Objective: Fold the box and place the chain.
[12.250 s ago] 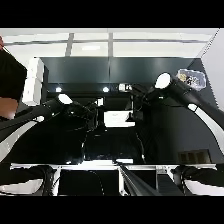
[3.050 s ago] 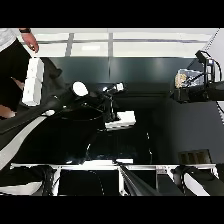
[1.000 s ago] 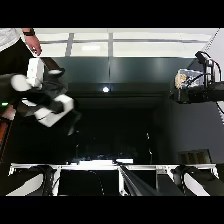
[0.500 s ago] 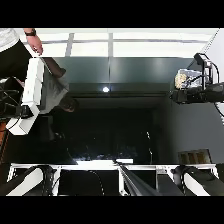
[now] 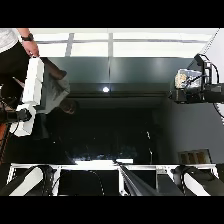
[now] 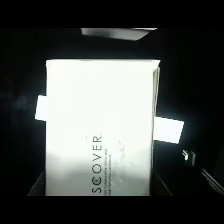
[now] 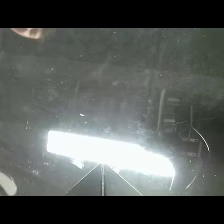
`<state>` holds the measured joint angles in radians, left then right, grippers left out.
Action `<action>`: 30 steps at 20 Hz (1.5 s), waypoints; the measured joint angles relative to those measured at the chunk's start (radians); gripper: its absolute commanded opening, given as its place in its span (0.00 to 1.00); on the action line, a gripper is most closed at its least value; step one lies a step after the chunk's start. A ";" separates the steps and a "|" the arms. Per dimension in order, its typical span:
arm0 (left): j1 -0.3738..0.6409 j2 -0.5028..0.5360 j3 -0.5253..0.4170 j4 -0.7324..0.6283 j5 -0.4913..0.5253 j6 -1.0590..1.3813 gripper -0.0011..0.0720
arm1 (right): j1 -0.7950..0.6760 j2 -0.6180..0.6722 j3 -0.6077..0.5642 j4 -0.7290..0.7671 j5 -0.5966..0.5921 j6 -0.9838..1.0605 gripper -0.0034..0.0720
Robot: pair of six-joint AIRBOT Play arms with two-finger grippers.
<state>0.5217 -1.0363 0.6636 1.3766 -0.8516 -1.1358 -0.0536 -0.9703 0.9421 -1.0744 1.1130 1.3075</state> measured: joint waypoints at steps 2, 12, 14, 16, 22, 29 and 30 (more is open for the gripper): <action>0.006 -0.013 -0.005 -0.079 0.006 0.074 0.56 | 0.000 -0.002 0.000 0.000 -0.007 0.005 0.07; 0.023 -0.053 -0.008 -0.124 0.130 0.180 0.55 | 0.000 -0.006 0.000 0.000 -0.010 0.022 0.07; 0.026 -0.055 -0.008 -0.117 0.139 0.183 0.58 | 0.000 -0.006 0.000 0.000 -0.010 0.024 0.07; 0.027 -0.063 -0.008 -0.121 0.167 0.187 0.75 | 0.000 -0.006 0.000 0.000 -0.010 0.026 0.07; 0.001 -0.098 0.018 -0.210 0.205 0.188 1.00 | 0.000 -0.006 0.000 0.000 -0.009 0.031 0.07; -0.082 0.035 0.316 -0.245 0.175 0.167 0.15 | 0.000 -0.006 0.154 -0.055 -0.007 -0.005 0.07; -0.110 0.055 0.367 -0.260 0.157 0.153 0.05 | 0.000 -0.002 0.191 -0.072 0.002 -0.016 0.07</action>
<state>0.4114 -0.9813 1.0309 1.1164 -0.6949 -0.9829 -0.0536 -0.9718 1.1332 -1.1469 1.1145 1.2915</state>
